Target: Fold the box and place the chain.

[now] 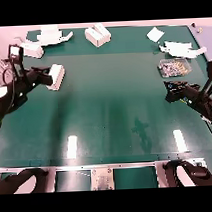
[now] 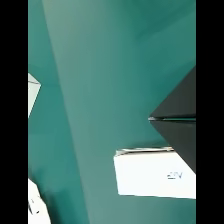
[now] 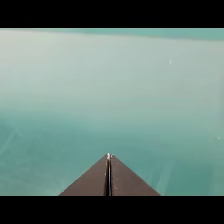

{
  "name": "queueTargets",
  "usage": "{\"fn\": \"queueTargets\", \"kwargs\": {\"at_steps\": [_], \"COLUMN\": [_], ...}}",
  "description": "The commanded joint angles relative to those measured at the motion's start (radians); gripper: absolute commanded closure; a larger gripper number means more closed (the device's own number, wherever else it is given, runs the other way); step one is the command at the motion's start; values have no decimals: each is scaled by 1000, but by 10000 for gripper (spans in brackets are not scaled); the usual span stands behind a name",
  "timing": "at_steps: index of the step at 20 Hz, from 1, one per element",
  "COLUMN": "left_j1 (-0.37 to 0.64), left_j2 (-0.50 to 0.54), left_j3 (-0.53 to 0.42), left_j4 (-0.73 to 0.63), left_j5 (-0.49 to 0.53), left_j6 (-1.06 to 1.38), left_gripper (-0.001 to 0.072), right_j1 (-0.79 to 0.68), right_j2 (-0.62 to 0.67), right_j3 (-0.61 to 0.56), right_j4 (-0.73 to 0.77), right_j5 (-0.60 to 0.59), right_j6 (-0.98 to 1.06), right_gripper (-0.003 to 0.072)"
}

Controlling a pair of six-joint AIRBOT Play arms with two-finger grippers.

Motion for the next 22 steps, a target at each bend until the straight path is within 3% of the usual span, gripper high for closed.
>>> {"fn": "queueTargets", "kwargs": {"at_steps": [1, 6, 14, 17, 22], "left_j1": [0, 0, 0, 0, 0], "left_j2": [158, 411, 771, 824, 824], "left_j3": [-148, -348, -636, -698, -744], "left_j4": [14, 13, -16, -16, -16], "left_j5": [34, 60, 86, 85, 83], "left_j6": [-4, 31, 48, 49, 71], "left_gripper": [692, 693, 692, 693, 692], "right_j1": [0, 0, 0, 0, 0], "right_j2": [40, 57, 201, 210, 210], "right_j3": [-1, -48, -227, -274, -300], "right_j4": [-3, -3, -2, 0, -1], "right_j5": [0, -6, -82, -82, -85], "right_j6": [-3, -11, -79, -98, -116], "right_gripper": [683, 684, 684, 684, 682]}}
